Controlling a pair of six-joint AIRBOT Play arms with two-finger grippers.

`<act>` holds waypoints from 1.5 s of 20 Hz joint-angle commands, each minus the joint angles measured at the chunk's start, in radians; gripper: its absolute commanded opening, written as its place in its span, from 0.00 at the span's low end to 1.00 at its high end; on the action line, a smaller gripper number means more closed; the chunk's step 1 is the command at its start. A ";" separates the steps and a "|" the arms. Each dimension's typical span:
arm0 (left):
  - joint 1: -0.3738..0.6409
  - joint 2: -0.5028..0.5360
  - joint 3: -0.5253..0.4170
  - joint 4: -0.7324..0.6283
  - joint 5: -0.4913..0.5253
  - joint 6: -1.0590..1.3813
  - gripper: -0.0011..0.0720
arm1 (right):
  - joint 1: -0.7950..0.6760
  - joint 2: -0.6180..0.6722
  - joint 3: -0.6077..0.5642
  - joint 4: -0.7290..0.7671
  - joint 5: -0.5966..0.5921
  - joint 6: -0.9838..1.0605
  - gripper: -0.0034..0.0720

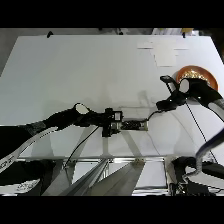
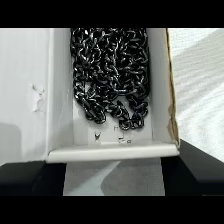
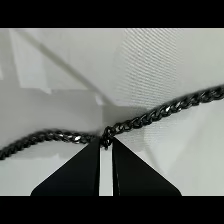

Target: Fold the box and place the chain.

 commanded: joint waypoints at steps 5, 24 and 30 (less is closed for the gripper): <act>0.001 0.001 0.000 0.000 0.000 0.000 0.39 | 0.002 0.356 0.001 0.067 0.150 -0.031 0.06; 0.000 0.001 0.000 0.000 0.000 0.000 0.39 | 0.034 0.669 0.001 0.872 0.214 -0.444 0.07; 0.000 0.001 0.000 0.000 0.000 0.000 0.39 | 0.206 0.508 0.001 0.679 0.181 -0.446 0.07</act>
